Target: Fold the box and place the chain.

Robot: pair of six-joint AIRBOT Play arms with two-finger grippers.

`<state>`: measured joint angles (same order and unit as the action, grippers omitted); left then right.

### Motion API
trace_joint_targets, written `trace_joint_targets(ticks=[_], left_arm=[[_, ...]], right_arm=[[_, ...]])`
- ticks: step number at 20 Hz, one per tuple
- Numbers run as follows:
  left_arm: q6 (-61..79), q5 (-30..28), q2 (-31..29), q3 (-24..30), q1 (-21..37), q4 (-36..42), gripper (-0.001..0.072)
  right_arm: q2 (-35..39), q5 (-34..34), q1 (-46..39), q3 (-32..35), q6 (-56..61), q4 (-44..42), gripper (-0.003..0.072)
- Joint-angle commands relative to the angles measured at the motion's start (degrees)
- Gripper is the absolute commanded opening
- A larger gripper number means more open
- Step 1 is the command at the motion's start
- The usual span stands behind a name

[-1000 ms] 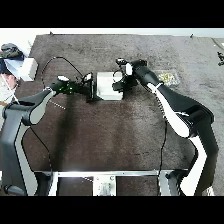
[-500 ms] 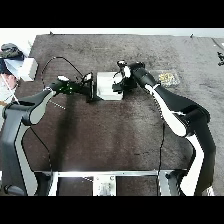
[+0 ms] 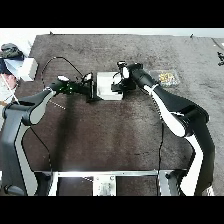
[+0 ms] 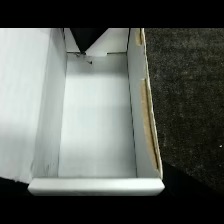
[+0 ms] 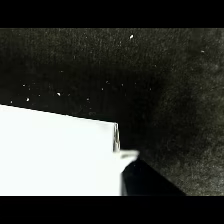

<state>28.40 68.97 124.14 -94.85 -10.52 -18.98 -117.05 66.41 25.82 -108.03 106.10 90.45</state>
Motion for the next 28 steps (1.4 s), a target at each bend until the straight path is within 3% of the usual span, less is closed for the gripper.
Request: trace_joint_targets(ticks=[1,2,6,7,8,9,19,20,22,27,28], left_arm=[[0.0,0.0,-0.02,-0.02,0.04,-0.02,0.0353],[0.0,0.0,-0.02,-0.02,0.04,-0.02,0.0352],[0.0,0.0,-0.02,-0.02,0.04,-0.02,0.0353],[0.0,0.0,-0.02,-0.02,0.04,-0.02,0.0353],[0.0,0.0,-0.02,-0.02,0.04,-0.02,0.0353],[0.0,0.0,-0.02,-0.02,0.04,-0.02,0.0352],[0.0,0.0,-0.02,-0.02,0.04,-0.02,0.0353],[0.0,0.0,-0.02,-0.02,0.04,-0.02,0.0353],[0.0,0.0,-0.02,-0.02,0.04,-0.02,0.0352],[0.02,0.0,-0.02,-0.02,0.04,-0.02,0.0352],[0.02,0.0,-0.02,-0.02,0.04,-0.02,0.0353]], right_arm=[[-0.24,-1.01,0.07,-0.04,1.51,-0.26,0.0082],[-0.31,-1.22,0.07,-0.04,1.62,-0.24,0.0015],[-0.35,-1.33,0.09,-0.04,1.75,-0.24,0.0015],[-0.35,-1.36,0.09,-0.04,1.75,-0.24,0.0024],[-0.35,-1.36,0.07,-0.04,1.75,-0.24,0.0129],[-0.35,-1.33,0.07,-0.04,1.73,-0.24,0.0184],[-0.35,-0.02,0.07,-0.04,1.68,-0.44,0.0184],[-0.35,-0.02,0.07,-0.04,1.7,-0.2,0.0181],[-0.42,-0.42,0.07,-0.04,1.75,1.31,0.0015],[-0.44,-0.5,0.04,-0.04,1.75,1.31,0.0018],[-0.42,-0.48,0.04,-0.04,1.73,1.29,0.0172]])
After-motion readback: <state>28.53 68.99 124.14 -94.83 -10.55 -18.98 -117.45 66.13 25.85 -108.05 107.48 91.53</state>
